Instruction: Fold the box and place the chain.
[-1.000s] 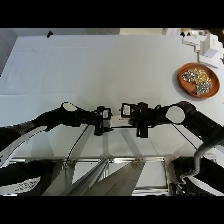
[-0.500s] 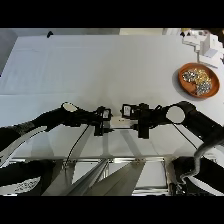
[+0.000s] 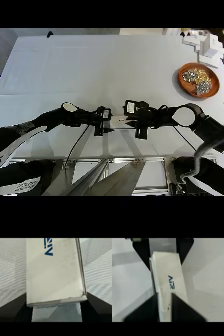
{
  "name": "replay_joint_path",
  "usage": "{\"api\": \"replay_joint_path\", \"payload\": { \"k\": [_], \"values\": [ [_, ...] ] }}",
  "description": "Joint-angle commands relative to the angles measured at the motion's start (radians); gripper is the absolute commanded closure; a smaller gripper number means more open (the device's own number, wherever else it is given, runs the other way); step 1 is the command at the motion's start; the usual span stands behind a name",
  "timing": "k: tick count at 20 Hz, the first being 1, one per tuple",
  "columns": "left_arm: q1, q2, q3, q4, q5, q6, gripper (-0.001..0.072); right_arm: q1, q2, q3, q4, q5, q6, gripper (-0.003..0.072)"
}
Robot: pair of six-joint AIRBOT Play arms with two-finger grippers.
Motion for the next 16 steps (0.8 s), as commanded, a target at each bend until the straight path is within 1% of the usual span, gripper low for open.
{"api": "replay_joint_path", "payload": {
  "k": [1,3,6,8,10,12,16],
  "values": [
    [0.000,0.001,0.001,0.000,0.000,0.000,0.0644,-0.029,0.007,-0.054,0.179,-0.084,-0.064,0.0668],
    [0.000,0.001,0.001,0.000,0.000,0.000,0.0644,-0.052,0.007,-0.108,0.220,-0.142,-0.064,0.0669],
    [0.000,0.001,0.001,0.000,0.001,0.000,0.0644,-0.053,-0.009,-0.148,0.228,-0.175,-0.063,0.0670],
    [0.000,0.001,0.001,0.000,0.001,0.000,0.0644,-0.053,-0.056,-0.149,0.236,-0.167,-0.063,0.0670],
    [0.000,0.001,0.001,0.000,0.000,0.000,0.0644,-0.051,-0.085,-0.149,0.247,-0.127,-0.067,0.0670],
    [0.000,0.001,0.001,0.000,0.000,0.000,0.0644,-0.045,-0.083,-0.149,0.242,-0.094,-0.089,0.0669],
    [0.000,0.001,0.001,0.000,0.000,0.000,0.0644,-0.045,-0.083,-0.149,0.240,-0.089,-0.089,0.0669]
  ]
}}
